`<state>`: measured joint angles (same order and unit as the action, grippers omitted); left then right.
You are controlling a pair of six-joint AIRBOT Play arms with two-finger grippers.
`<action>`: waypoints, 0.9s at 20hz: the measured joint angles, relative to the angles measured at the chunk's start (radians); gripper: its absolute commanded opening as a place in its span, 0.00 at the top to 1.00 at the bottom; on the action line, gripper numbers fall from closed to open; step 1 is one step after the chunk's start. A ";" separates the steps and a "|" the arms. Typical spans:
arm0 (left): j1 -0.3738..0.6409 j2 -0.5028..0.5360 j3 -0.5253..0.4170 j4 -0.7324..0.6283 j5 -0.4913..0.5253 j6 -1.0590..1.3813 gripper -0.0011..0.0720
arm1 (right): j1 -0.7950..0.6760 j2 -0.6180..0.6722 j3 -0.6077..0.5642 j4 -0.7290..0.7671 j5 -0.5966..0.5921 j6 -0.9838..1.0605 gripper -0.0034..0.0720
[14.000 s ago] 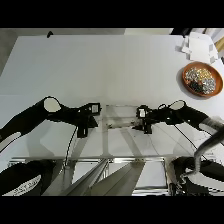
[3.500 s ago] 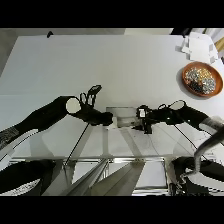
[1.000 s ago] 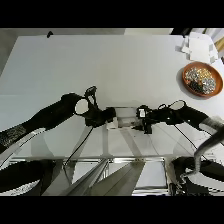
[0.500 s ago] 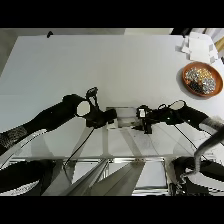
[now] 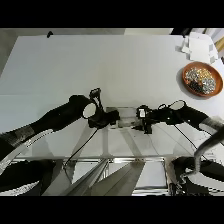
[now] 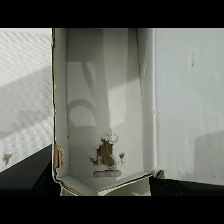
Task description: Fold the box and place the chain.
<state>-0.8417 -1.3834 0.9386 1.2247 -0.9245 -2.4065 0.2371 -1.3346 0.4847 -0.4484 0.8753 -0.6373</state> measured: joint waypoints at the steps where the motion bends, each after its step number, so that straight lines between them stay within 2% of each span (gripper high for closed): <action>1: -0.006 -0.013 0.010 0.003 -0.010 -0.002 0.48 | 0.000 0.000 0.000 0.000 0.000 0.000 0.29; 8: -0.034 -0.057 0.037 0.018 -0.034 -0.017 0.49 | 0.000 0.000 0.000 -0.001 0.000 0.000 0.29; 10: -0.037 -0.061 0.039 0.027 -0.032 -0.030 0.54 | 0.000 0.000 0.000 0.000 0.000 0.000 0.29; 12: -0.037 -0.066 0.040 0.035 -0.033 -0.038 0.54 | 0.000 0.000 0.000 0.000 0.000 0.000 0.29; 14: -0.037 -0.070 0.040 0.045 -0.032 -0.050 0.61 | 0.000 0.000 0.000 0.000 0.000 0.000 0.29; 18: -0.037 -0.087 0.040 0.064 -0.024 -0.063 0.61 | 0.000 0.000 0.000 0.000 0.000 0.000 0.29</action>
<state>-0.8787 -1.4700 0.9791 1.2892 -0.9489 -2.4695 0.2367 -1.3346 0.4847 -0.4484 0.8749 -0.6369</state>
